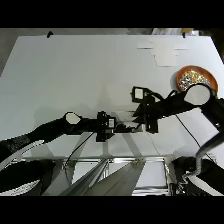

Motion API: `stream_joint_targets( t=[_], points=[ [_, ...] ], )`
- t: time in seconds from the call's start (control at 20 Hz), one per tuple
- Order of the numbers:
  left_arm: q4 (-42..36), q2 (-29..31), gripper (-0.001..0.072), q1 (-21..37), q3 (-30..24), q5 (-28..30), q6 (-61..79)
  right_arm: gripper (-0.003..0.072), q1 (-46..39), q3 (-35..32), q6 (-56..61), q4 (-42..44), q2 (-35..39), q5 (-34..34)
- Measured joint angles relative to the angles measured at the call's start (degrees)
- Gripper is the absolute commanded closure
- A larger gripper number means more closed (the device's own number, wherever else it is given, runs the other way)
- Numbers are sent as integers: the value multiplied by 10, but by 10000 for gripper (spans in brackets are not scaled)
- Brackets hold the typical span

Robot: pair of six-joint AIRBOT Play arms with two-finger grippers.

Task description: Fold the box and place the chain.

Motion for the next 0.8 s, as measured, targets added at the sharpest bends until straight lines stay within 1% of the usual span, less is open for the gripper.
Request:
stream_joint_targets(
  t=[0.05, 0.2, 0.3, 0.4, 0.45, 0.5, 0.55, 0.75, 0.8],
  points=[
    [0, 0, 559, 0, 0, 0, 0, 560, -21, 0, -4, -7, 4, 5],
    [0, 0, 559, 0, 0, 0, 0, 564, -84, -17, -20, -36, 8, 0],
    [0, 0, 559, 0, 0, 0, 0, 585, -110, -39, -44, -47, 4, -15],
    [0, 0, 559, 0, 0, 0, 0, 581, -122, -66, -75, -52, -7, -26],
    [0, 0, 559, 0, 0, 0, 0, 531, -124, -81, -96, -54, -14, -33],
    [0, 0, 559, 0, 0, 0, 0, 408, -124, -95, -117, -54, -21, -40],
    [0, 0, 559, 0, 0, 0, 0, 339, -123, -108, -137, -54, -28, -47],
    [0, 0, 559, 0, 0, 0, 0, 352, -108, -143, -211, -29, -62, -76],
    [0, 0, 559, 0, 0, 0, 0, 369, -106, -146, -222, -20, -70, -86]
  ],
)
